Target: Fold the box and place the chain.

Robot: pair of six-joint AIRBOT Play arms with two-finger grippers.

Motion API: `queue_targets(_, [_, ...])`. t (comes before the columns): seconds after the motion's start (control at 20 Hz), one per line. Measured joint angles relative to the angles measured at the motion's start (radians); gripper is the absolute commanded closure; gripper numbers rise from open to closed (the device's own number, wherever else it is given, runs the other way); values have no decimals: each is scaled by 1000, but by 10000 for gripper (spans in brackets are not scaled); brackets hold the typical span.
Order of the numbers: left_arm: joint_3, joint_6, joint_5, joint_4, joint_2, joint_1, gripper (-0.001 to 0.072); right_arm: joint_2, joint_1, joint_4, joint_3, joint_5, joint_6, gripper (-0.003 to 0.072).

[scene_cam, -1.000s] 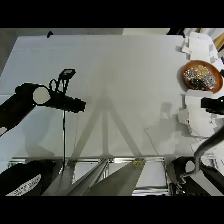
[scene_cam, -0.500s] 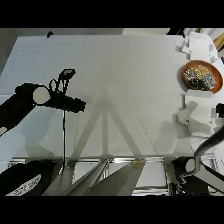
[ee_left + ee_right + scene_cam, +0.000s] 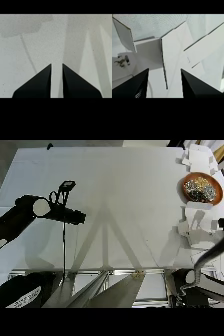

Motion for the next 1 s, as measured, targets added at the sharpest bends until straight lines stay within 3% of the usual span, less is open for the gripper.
queue_targets(0.05, [0, 0, 0, 0, 0, 0, 559, -16, -1, -5, 0, -6, 0, 306])
queue_targets(0.1, [0, 0, 0, 0, 0, 0, 559, -32, -3, -8, 0, -7, 0, 366])
queue_targets(0.2, [0, 0, 0, 0, 0, 0, 559, -63, -5, -14, 0, -2, 10, 640])
queue_targets(0.25, [0, 0, 0, 0, 0, 0, 559, -73, -5, -15, 0, 2, 17, 674])
queue_targets(0.6, [0, 0, 0, 0, 0, 0, 559, -32, -6, 52, 1, 34, -39, 675])
queue_targets(1.0, [0, 0, 0, 0, 0, 0, 559, 212, -2, 586, -63, 138, -337, 677])
